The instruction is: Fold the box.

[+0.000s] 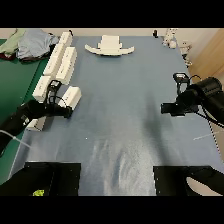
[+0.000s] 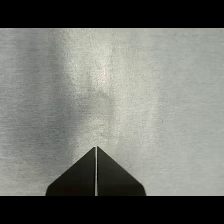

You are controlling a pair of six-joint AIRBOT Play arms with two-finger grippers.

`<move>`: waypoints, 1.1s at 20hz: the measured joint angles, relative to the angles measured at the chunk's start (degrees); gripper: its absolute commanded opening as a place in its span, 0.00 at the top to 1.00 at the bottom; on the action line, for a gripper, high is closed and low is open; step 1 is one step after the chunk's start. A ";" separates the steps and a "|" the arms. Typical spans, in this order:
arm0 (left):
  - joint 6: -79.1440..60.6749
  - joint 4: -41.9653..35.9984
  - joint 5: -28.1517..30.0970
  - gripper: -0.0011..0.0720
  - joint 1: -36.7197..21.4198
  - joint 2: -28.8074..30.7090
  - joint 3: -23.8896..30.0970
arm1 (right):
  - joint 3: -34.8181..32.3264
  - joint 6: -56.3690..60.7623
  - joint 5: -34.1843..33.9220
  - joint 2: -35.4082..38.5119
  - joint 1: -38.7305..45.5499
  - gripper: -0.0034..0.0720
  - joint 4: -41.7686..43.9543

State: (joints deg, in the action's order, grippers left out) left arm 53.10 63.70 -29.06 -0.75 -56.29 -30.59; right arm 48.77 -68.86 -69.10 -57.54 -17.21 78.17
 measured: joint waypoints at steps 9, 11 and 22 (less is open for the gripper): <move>5.49 3.08 -0.79 0.42 -5.42 -22.60 -20.06 | 0.00 0.02 -0.09 0.00 0.00 0.93 0.07; 5.90 3.21 -0.35 0.42 -5.90 -26.45 -24.26 | 0.00 0.02 -0.09 0.00 0.00 0.93 0.07; 6.08 4.70 0.26 0.42 -6.78 -42.03 -42.82 | 0.00 0.02 -0.07 0.00 0.00 0.93 0.07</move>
State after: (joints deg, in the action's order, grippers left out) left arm 59.18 68.40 -28.80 -7.53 -98.32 -73.41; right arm 48.77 -68.84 -69.17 -57.54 -17.21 78.24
